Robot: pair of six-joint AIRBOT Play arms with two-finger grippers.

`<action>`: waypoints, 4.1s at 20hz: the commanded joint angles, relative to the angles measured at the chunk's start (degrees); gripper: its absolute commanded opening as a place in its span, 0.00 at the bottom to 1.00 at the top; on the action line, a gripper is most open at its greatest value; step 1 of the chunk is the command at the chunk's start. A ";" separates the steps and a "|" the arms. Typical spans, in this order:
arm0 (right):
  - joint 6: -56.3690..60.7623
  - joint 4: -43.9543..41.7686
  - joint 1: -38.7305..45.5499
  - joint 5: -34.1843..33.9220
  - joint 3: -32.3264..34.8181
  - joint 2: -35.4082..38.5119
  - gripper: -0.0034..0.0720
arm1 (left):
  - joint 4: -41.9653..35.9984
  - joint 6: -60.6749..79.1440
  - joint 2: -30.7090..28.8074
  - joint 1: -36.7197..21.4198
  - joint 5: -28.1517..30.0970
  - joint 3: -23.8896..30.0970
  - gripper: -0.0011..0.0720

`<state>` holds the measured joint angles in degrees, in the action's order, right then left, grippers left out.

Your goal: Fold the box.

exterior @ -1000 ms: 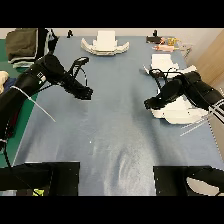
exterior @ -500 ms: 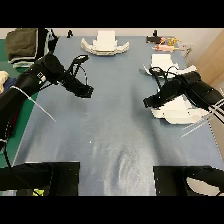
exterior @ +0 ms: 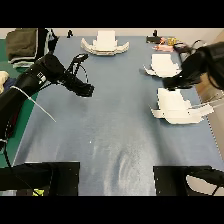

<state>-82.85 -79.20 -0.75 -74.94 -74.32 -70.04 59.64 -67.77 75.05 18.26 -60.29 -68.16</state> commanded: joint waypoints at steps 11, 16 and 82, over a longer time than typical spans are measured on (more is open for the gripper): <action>-14.14 -18.58 42.97 -3.41 -4.87 -7.98 0.78 | -2.51 -0.44 0.42 -0.02 1.18 0.02 0.96; -14.73 -16.90 45.42 -0.02 -5.01 -12.44 0.84 | -2.56 -0.44 1.22 -0.02 1.18 0.02 0.96; -34.62 -37.33 15.41 -9.46 28.96 4.15 0.45 | -5.88 2.56 -24.68 -0.02 5.70 26.56 0.96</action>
<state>-117.80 -116.05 14.70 -77.19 -41.80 -60.31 53.74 -65.19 50.41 18.26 -53.84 -41.60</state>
